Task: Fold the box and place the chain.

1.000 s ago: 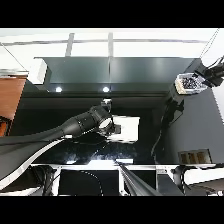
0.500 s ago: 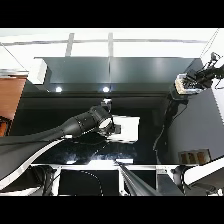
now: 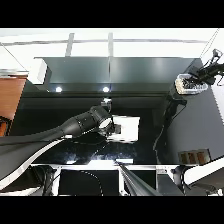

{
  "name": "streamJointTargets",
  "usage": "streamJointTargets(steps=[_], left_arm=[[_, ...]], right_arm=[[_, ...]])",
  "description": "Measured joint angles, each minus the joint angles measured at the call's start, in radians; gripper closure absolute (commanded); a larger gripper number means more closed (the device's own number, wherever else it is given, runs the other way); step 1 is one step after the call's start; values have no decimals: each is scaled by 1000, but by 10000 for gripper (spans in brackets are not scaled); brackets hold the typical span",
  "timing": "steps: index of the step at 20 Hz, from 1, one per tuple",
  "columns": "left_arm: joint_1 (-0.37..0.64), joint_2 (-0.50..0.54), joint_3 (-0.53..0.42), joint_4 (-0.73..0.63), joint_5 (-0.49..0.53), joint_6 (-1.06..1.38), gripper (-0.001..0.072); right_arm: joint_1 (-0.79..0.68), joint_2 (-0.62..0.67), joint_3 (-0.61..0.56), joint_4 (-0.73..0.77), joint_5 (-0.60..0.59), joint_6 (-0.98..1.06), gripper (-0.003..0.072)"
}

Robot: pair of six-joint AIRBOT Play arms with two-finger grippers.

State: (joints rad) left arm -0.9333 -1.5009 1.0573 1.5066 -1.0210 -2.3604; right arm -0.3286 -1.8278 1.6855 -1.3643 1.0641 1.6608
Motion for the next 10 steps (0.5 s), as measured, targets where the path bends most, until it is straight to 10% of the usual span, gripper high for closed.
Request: streamJointTargets(steps=[10], left_arm=[[0, 0, 0, 0, 0, 0, 686]], right_arm=[[-1, 146, 27, 0, 58, -84, 678]])
